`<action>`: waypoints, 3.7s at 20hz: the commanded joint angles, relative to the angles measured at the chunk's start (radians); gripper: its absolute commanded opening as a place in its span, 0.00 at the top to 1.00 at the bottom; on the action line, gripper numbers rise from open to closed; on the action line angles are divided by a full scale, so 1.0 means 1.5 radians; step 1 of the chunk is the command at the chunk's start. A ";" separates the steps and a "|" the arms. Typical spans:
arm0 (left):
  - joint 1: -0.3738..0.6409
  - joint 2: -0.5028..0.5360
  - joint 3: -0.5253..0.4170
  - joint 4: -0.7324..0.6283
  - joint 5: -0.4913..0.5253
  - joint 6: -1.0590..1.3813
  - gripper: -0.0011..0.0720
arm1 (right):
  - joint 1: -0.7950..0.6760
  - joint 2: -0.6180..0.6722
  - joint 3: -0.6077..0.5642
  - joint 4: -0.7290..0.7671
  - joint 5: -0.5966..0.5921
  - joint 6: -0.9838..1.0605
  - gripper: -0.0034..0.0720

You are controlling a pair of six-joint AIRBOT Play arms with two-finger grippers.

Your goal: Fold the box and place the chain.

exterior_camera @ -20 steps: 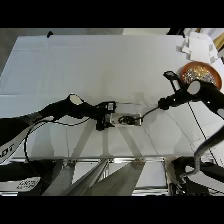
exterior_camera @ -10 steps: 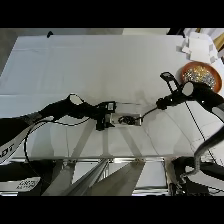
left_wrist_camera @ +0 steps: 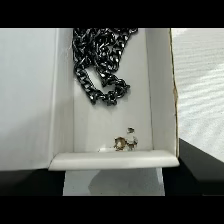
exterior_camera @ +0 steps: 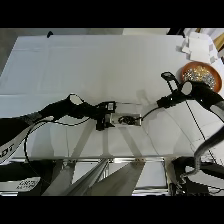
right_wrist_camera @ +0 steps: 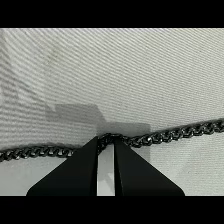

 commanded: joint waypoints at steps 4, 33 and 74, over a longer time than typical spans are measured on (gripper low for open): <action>0.000 0.000 0.001 0.000 0.000 0.000 0.51 | 0.001 0.056 0.000 -0.014 0.038 0.001 0.94; 0.000 0.000 0.001 0.000 0.000 0.000 0.51 | 0.001 0.551 0.000 0.511 0.205 -0.137 0.94; 0.000 0.000 0.001 0.000 0.000 0.000 0.51 | 0.034 0.361 0.000 0.022 0.119 0.120 0.57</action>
